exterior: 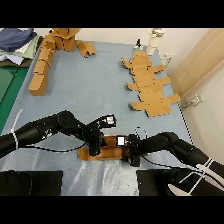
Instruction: Fold the box.
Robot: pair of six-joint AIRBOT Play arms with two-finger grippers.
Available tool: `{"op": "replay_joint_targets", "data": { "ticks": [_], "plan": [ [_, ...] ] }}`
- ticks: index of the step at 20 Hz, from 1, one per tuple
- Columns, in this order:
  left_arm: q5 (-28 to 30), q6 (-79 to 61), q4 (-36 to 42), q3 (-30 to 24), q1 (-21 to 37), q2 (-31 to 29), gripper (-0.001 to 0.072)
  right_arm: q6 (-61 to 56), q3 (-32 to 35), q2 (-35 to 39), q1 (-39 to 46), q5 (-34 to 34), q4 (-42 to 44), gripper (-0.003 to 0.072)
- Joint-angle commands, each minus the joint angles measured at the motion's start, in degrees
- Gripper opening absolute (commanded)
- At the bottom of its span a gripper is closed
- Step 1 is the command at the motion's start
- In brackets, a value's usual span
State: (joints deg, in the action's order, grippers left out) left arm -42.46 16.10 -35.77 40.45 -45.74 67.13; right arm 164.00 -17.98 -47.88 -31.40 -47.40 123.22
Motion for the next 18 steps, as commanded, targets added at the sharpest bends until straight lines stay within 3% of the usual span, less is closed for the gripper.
{"op": "replay_joint_targets", "data": {
  "ticks": [1, 18],
  "plan": [
    [0.0, -0.02, -0.02, -0.02, 0.02, 0.0, 0.0013, -0.02, 0.02, -0.02, 0.0, 0.0, 0.0, 0.0507],
    [1.11, 3.02, -0.09, 0.22, 0.13, -0.13, 0.0014, -0.02, 0.02, -0.02, 0.0, -0.02, 0.0, 0.0507]
  ]
}}
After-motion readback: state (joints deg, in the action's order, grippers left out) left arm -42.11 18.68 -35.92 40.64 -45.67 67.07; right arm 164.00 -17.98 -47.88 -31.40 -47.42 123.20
